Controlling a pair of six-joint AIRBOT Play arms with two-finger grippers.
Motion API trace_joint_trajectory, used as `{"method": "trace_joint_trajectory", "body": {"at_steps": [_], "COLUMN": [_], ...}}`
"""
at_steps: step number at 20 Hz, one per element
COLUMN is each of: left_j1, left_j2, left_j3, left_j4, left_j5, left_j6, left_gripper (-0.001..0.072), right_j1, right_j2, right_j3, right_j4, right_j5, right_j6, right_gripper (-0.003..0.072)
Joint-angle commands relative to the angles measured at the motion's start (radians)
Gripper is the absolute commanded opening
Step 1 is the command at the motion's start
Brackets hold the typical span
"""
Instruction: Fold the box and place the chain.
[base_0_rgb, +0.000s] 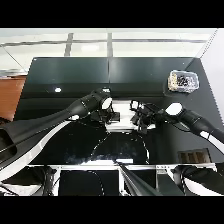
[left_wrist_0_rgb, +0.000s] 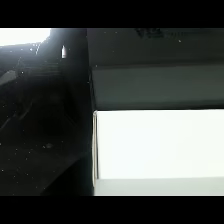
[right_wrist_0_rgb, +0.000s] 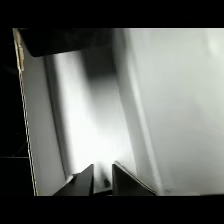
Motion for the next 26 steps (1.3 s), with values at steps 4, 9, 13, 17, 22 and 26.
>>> {"method": "trace_joint_trajectory", "body": {"at_steps": [4,9,13,17,22,26], "left_j1": [0.003,0.002,0.002,0.002,0.002,0.002], "left_j2": [-0.001,-0.001,-0.001,-0.001,-0.001,-0.001], "left_j3": [0.001,0.001,0.001,0.001,0.001,0.001], "left_j4": [0.002,0.002,0.001,0.001,0.001,0.001], "left_j5": [0.001,0.000,0.001,0.001,0.002,0.001], "left_j6": [0.009,0.009,0.009,0.009,0.009,0.009], "left_gripper": [0.0029,0.0029,0.0029,0.0029,0.0029,0.0029], "right_j1": [-0.208,-0.640,-0.686,-0.460,-0.332,-0.328], "right_j2": [0.171,0.164,0.057,-0.053,-0.109,-0.109], "right_j3": [0.089,0.002,-0.121,-0.119,-0.001,0.120], "right_j4": [-0.210,-0.196,-0.064,-0.013,0.094,0.096], "right_j5": [0.265,0.266,0.344,0.325,0.329,0.463], "right_j6": [0.562,1.144,1.110,1.062,0.961,0.958], "right_gripper": [0.0016,0.0016,0.0015,0.0016,0.0017,0.0501]}}
